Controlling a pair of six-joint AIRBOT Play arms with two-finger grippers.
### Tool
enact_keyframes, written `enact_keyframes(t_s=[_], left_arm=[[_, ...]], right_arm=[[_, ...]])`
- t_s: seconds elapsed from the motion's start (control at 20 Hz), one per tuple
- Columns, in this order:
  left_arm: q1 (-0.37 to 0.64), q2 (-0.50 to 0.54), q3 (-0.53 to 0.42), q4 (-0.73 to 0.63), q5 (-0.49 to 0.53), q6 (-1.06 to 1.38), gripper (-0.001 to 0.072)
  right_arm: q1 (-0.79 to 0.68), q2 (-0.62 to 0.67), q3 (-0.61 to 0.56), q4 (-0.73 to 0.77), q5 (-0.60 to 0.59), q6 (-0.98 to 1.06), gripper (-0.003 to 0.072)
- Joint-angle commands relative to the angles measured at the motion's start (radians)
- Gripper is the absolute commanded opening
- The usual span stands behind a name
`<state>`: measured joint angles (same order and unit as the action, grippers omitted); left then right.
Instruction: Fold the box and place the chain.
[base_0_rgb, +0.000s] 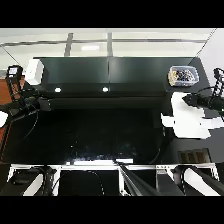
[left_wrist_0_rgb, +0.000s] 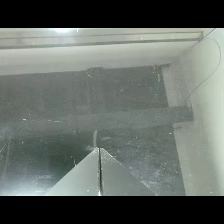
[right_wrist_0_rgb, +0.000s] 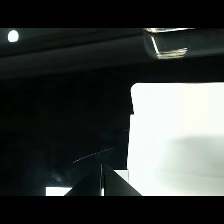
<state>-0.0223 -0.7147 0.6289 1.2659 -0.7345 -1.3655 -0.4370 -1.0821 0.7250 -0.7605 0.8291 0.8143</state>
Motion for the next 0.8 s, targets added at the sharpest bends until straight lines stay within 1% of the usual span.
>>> enact_keyframes(t_s=[0.0, 0.2, 0.3, 0.4, 0.45, 0.5, 0.55, 0.6, 0.65, 0.7, 0.75], left_arm=[[0.001, -0.001, 0.0, 0.0, 0.002, 0.0, 0.0026], [0.001, -0.001, -0.007, 0.0, 0.001, 0.0, 0.0026], [0.001, -0.001, -0.033, -0.015, 0.002, 0.0, 0.0026], [0.001, -0.001, -0.056, -0.045, 0.006, 0.0, 0.0026], [0.001, -0.001, -0.057, -0.049, 0.006, 0.0, 0.0029], [0.001, -0.001, -0.057, -0.049, 0.015, 0.0, 0.0151], [0.001, -0.001, -0.057, -0.049, 0.027, 0.0, 0.0563], [0.001, -0.001, -0.057, -0.048, 0.037, -0.005, 0.0702], [0.001, -0.001, -0.057, -0.048, 0.042, -0.005, 0.0702], [0.001, -0.001, -0.057, -0.048, 0.044, -0.005, 0.0702], [0.001, -0.001, -0.057, -0.048, 0.044, -0.005, 0.0702]], right_arm=[[0.001, 0.001, 0.0, 0.0, 0.0, 0.0, 0.0015], [0.001, 0.001, 0.0, 0.034, -0.008, 0.001, 0.0015], [0.001, 0.001, 0.0, 0.133, -0.053, 0.002, 0.0016], [0.001, 0.001, 0.0, 0.247, -0.052, 0.0, 0.0016], [0.001, 0.001, 0.0, 0.274, -0.059, 0.0, 0.0053], [0.001, 0.001, 0.0, 0.273, -0.063, 0.0, 0.0446], [0.001, 0.001, 0.001, 0.251, -0.058, -0.001, 0.0708], [-0.001, 0.001, 0.009, 0.206, -0.046, 0.0, 0.0708], [-0.007, 0.001, 0.028, 0.13, -0.037, 0.046, 0.0708], [-0.02, 0.0, 0.061, 0.017, -0.037, 0.164, 0.0707], [-0.042, -0.004, 0.107, -0.131, -0.032, 0.287, 0.0705]])
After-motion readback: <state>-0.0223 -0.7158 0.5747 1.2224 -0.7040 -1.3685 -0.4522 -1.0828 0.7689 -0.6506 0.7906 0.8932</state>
